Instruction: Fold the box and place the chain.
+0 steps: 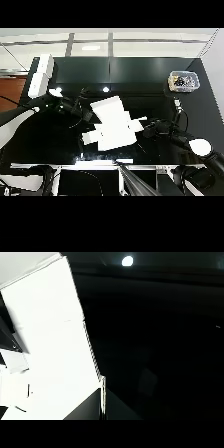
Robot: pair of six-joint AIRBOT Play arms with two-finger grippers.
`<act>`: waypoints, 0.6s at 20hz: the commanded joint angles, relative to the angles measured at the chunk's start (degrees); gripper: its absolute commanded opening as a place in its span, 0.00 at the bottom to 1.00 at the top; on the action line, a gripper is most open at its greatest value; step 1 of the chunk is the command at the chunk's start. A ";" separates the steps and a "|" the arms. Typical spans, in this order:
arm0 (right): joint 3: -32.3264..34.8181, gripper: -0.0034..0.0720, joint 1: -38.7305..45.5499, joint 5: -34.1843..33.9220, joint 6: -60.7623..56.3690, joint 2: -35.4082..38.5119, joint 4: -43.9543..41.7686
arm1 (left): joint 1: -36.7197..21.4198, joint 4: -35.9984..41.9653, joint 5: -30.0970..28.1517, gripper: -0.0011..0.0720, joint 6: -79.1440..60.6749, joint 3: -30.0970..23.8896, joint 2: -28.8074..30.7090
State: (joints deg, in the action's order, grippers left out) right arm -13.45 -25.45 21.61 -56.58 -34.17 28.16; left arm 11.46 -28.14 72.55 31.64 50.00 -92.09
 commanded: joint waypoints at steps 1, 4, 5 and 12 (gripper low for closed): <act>0.00 0.07 -0.02 0.22 -0.02 0.02 0.00 | -0.02 1.70 -0.13 0.32 -0.42 0.07 -0.04; 0.00 0.07 -0.02 0.22 -0.02 0.02 0.00 | 0.20 1.81 -0.50 0.32 -0.42 0.07 -0.04; 0.00 0.07 -0.02 0.22 -0.02 0.02 0.02 | 0.48 1.81 -0.81 0.32 -0.42 0.07 -0.04; 0.00 0.07 -0.02 0.22 -0.02 0.02 0.39 | 2.36 1.70 -0.44 0.11 -6.10 0.07 -0.07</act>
